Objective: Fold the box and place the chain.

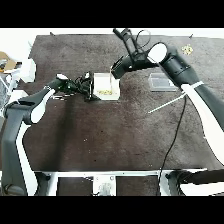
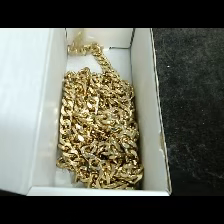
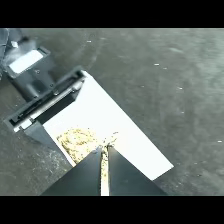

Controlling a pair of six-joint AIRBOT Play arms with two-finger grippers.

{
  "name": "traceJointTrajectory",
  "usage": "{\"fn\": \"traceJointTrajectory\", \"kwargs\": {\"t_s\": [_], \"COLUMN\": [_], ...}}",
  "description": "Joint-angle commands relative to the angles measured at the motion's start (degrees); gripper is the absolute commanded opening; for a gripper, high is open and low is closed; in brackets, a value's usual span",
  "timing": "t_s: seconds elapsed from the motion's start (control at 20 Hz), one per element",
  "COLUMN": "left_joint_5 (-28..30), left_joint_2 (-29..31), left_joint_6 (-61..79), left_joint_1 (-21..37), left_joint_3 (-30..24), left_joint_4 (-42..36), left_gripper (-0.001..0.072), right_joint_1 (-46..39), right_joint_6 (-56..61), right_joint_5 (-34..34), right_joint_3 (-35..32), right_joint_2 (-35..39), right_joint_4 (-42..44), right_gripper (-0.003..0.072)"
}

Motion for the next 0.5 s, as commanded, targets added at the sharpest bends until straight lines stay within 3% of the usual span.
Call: {"fn": "traceJointTrajectory", "kwargs": {"t_s": [0.0, 0.2, 0.3, 0.4, 0.45], "left_joint_5": [0.0, 0.0, 0.0, 0.0, 0.0], "left_joint_2": [-0.02, -0.02, -0.02, -0.02, -0.02], "left_joint_6": [0.0, 0.0, 0.0, 0.0, 0.0], "left_joint_1": [0.0, 0.0, 0.0, 0.0, 0.0], "left_joint_3": [-0.02, -0.02, -0.02, -0.02, -0.02], "left_joint_4": [0.02, 0.02, 0.02, 0.02, 0.02], "left_gripper": [0.0358, 0.0358, 0.0358, 0.0358, 0.0357], "right_joint_1": [1.2, -2.16, -5.05, -8.35, -9.92], "right_joint_6": [3.17, 3.15, 2.75, -1.77, -3.96], "right_joint_5": [-0.7, -5.16, -6.6, -5.92, -4.9], "right_joint_3": [-0.04, 0.17, 2.16, 4.85, 6.36], "right_joint_2": [-4.98, -5.79, -5.53, -5.7, -6.38], "right_joint_4": [-3.61, -2.67, 0.31, 7.28, 10.84], "right_gripper": [0.0341, 0.0311, 0.0205, 0.02, 0.0124]}}
